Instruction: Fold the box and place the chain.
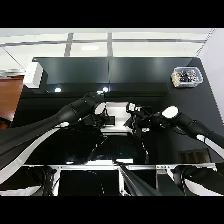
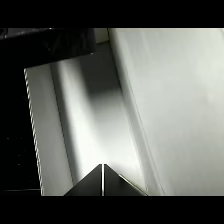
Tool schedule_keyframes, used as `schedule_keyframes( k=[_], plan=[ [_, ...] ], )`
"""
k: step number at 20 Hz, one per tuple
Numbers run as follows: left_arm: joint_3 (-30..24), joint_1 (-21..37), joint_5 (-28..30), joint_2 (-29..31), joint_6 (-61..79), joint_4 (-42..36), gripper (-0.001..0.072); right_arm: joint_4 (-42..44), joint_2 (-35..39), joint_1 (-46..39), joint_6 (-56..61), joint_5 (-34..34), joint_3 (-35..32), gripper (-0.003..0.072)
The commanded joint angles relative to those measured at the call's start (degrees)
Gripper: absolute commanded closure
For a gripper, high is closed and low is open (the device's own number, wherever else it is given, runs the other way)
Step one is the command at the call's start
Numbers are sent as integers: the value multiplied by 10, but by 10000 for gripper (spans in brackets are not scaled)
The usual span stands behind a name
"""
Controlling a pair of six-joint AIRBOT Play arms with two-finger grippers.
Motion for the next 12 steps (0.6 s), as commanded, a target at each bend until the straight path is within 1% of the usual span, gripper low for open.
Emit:
schedule_keyframes(
  k=[1,2,4,6,7,9,11,12],
  plan=[
    [0,0,3,0,0,-3,684,-41,35,-22,119,24,0,675],
    [0,0,7,0,0,-3,684,-63,53,-37,159,33,0,675],
    [0,0,14,0,0,-3,684,-97,103,-82,234,73,1,675],
    [0,0,15,0,0,-3,684,-103,158,-145,304,128,1,675],
    [0,0,16,0,0,-3,684,-105,178,-181,339,145,1,675],
    [0,0,19,0,0,-3,684,-109,185,-255,433,146,-1,675],
    [0,0,20,0,0,-3,684,-139,173,-314,574,103,-15,675],
    [0,0,20,0,0,-3,684,-145,161,-335,646,91,-25,675]
  ],
)
